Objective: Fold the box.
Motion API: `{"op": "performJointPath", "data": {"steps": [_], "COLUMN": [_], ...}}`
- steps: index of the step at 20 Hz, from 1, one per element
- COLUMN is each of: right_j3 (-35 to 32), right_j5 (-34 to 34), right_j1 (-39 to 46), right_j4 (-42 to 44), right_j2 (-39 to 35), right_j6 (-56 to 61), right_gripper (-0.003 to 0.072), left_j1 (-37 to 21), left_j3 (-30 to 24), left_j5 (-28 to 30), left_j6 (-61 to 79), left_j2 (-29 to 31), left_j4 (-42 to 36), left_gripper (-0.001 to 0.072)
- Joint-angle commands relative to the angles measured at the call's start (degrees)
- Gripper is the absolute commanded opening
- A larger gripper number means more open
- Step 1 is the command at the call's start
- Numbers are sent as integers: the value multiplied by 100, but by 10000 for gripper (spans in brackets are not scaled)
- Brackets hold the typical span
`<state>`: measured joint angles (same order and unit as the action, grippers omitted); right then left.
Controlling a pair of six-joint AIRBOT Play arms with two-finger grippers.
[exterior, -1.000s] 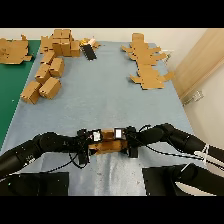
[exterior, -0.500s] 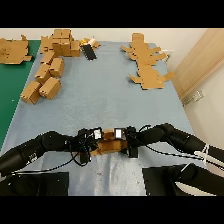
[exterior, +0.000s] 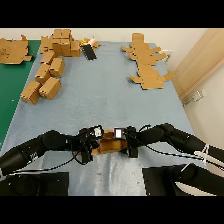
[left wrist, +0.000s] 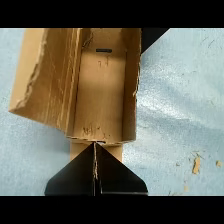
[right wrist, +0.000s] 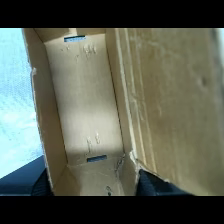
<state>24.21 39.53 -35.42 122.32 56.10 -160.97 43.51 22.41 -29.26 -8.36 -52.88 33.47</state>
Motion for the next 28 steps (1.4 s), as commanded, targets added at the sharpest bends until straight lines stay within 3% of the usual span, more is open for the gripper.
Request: {"op": "performJointPath", "data": {"steps": [1, 7, 16, 17, 18, 19, 24, 25, 26, 28], "right_j3": [0, 0, 0, 0, 0, 0, 0, 0, 0, 0], "right_j5": [0, 2, 0, 2, 0, 2, 2, 0, 0, 0], "right_j1": [-4, -4, -4, -4, -4, -4, -4, -4, -4, -4], "right_j4": [4, 4, 2, 4, 4, 2, 4, 4, 4, 4], "right_j2": [2, 2, 2, 2, 2, 2, 2, 2, 2, 2], "right_j6": [2, 2, 0, 2, 0, 2, 2, 0, 2, 0], "right_gripper": [596, 596, 595, 595, 596, 596, 595, 595, 595, 595], "left_j1": [151, 404, 404, 402, 402, 402, 402, 402, 402, 402], "left_j3": [76, 122, 122, 122, 122, 122, 125, 125, 125, 125], "left_j5": [42, 531, 634, 634, 651, 660, 660, 664, 669, 680], "left_j6": [24, 17, 17, 15, 9, -59, -48, -48, -57, -55], "left_j2": [-140, -284, -286, -286, -286, -286, -286, -286, -286, -286], "left_j4": [-72, -74, -74, -74, -79, -133, -157, -160, -188, -203], "left_gripper": [16, 16, 17, 49, 268, 325, 329, 437, 617, 603]}}
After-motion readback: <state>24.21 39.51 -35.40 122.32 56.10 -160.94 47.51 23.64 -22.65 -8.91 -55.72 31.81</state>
